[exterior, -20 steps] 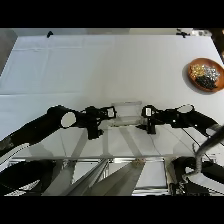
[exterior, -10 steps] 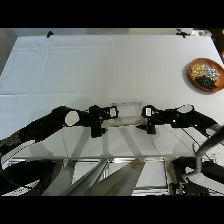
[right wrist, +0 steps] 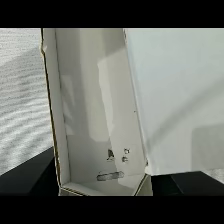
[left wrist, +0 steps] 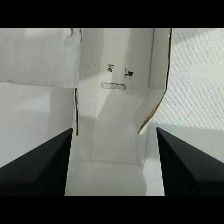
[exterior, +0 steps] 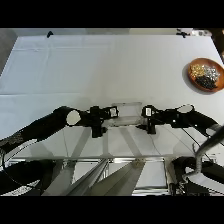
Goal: Fold the box and place the chain.
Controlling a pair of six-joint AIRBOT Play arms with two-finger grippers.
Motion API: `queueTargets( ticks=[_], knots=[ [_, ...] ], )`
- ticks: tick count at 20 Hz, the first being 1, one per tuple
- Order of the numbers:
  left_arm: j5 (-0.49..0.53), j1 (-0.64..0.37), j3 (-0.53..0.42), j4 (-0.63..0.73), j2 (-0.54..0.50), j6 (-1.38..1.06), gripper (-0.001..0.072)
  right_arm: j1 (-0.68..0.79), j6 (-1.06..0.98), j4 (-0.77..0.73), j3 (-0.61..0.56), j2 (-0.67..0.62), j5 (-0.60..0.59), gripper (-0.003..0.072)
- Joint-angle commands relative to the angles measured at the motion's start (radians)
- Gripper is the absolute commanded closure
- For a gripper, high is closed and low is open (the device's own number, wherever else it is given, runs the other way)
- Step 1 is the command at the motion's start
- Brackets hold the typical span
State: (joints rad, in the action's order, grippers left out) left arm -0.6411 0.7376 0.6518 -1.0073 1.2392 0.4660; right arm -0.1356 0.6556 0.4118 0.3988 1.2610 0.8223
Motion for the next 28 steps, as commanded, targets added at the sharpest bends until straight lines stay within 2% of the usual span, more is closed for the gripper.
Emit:
queueTargets(
  ticks=[1,5,7,10,12,16,21,23,28],
  knots=[
    [0.001,0.003,0.000,0.071,0.001,-0.116,0.0154,0.000,0.000,0.000,0.000,0.000,0.000,0.0227],
    [0.008,0.032,0.000,0.072,0.002,-0.151,0.0160,0.000,0.000,0.000,0.000,0.000,0.000,0.0227],
    [-0.011,0.037,0.000,0.073,0.005,-0.151,0.0327,0.000,0.000,0.000,0.000,0.000,0.000,0.0227],
    [-0.019,0.037,0.000,0.072,0.006,-0.151,0.0340,0.000,0.000,0.000,0.000,0.000,0.000,0.0227],
    [0.002,0.037,0.000,0.072,0.006,-0.151,0.0387,0.000,0.000,0.000,0.000,0.000,0.000,0.0227],
    [0.066,0.037,0.000,0.076,0.006,-0.148,0.0395,0.000,0.000,0.000,0.000,0.000,0.000,0.0227],
    [0.083,0.043,0.000,0.089,0.006,-0.148,0.0399,0.000,0.000,0.000,0.000,0.000,0.000,0.0227],
    [0.093,0.043,0.000,0.111,0.005,-0.149,0.0464,0.000,0.000,0.000,0.000,0.000,0.000,0.0227],
    [0.096,0.043,0.000,0.111,0.005,-0.149,0.0465,0.000,0.000,0.000,0.000,0.000,0.000,0.0227]
  ],
)
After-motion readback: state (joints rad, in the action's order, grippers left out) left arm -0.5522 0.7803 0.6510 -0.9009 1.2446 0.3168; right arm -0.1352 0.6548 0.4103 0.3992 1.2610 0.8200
